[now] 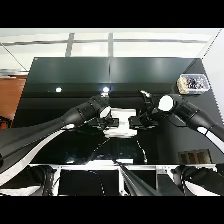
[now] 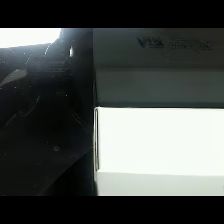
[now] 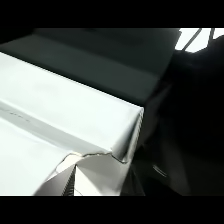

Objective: Fold the box and place the chain.

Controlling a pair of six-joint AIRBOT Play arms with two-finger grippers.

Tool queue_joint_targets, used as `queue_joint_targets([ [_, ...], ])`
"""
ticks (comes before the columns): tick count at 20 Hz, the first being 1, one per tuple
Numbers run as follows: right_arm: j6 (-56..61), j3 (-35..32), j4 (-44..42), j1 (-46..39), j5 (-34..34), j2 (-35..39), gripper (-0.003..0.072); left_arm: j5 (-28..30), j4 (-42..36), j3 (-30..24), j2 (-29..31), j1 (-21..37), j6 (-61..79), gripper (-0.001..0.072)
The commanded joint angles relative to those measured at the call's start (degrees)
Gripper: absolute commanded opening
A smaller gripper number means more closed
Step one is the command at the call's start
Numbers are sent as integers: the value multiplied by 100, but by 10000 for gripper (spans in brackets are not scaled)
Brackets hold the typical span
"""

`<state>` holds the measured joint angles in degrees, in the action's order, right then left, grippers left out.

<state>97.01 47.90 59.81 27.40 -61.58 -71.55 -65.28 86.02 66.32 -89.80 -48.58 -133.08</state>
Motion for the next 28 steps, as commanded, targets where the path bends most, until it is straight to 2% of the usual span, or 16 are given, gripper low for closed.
queue_joint_targets([
  [1, 627, 20, 706, 284, 44, -2, 375, 4, 2, -2, -2, 2, 2, 29],
  [7, 1537, 210, 1283, 780, 518, -15, 374, 7, 2, -2, -2, 2, 4, 30],
  [13, 2299, 599, 2190, 1220, 90, -299, 374, 9, 2, -2, -2, 2, 2, 29],
  [28, 3405, 601, 2190, 1340, 133, -793, 374, 7, 2, -2, -2, 2, 2, 30],
])
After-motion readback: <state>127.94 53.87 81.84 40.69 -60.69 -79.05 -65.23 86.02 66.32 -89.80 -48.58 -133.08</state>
